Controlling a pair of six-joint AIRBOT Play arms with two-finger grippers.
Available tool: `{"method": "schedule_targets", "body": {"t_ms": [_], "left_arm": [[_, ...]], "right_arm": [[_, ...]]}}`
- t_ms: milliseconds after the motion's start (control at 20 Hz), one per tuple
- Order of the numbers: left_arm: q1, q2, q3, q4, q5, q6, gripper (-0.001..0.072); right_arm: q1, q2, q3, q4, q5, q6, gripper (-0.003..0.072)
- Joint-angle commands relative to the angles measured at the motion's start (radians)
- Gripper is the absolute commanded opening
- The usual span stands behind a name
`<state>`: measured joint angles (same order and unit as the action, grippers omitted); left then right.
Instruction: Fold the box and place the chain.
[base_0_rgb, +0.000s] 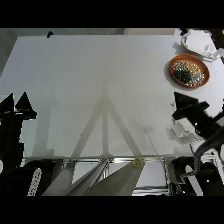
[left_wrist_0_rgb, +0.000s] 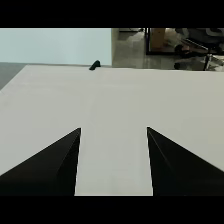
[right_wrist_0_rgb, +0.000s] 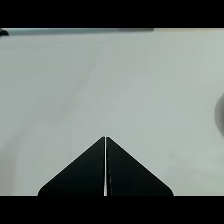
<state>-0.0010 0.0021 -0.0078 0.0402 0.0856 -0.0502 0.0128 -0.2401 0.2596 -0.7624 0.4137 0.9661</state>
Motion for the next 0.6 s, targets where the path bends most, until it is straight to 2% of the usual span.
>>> {"method": "schedule_targets", "body": {"t_ms": [0, 50, 150, 200, 250, 400, 550], "left_arm": [[0.0, 0.001, 0.0, 0.0, 0.0, 0.0, 0.0452], [0.0, 0.001, 0.0, 0.0, 0.0, 0.0, 0.0452], [0.0, 0.001, 0.0, 0.0, 0.0, 0.0, 0.0452], [0.0, 0.001, 0.0, 0.0, 0.0, 0.0, 0.0452], [0.0, 0.001, 0.0, 0.0, 0.0, 0.0, 0.0452], [0.0, 0.001, 0.0, 0.0, 0.0, 0.0, 0.0452], [0.0, 0.001, 0.0, 0.0, 0.0, 0.0, 0.0452]], "right_arm": [[-0.07, -0.31, 0.347, -0.591, 0.337, 0.609, 0.0013], [-0.116, -0.435, 0.478, -0.646, 0.49, 0.657, 0.0013], [-0.213, -0.651, 0.7, -0.659, 0.731, 0.647, 0.0013], [-0.261, -0.745, 0.794, -0.66, 0.803, 0.634, 0.0013], [-0.303, -0.813, 0.862, -0.66, 0.824, 0.607, 0.0013], [-0.421, -0.917, 0.958, -0.726, 0.843, 0.585, 0.0013], [-0.496, -0.926, 0.959, -0.929, 0.979, 0.44, 0.0013]]}}
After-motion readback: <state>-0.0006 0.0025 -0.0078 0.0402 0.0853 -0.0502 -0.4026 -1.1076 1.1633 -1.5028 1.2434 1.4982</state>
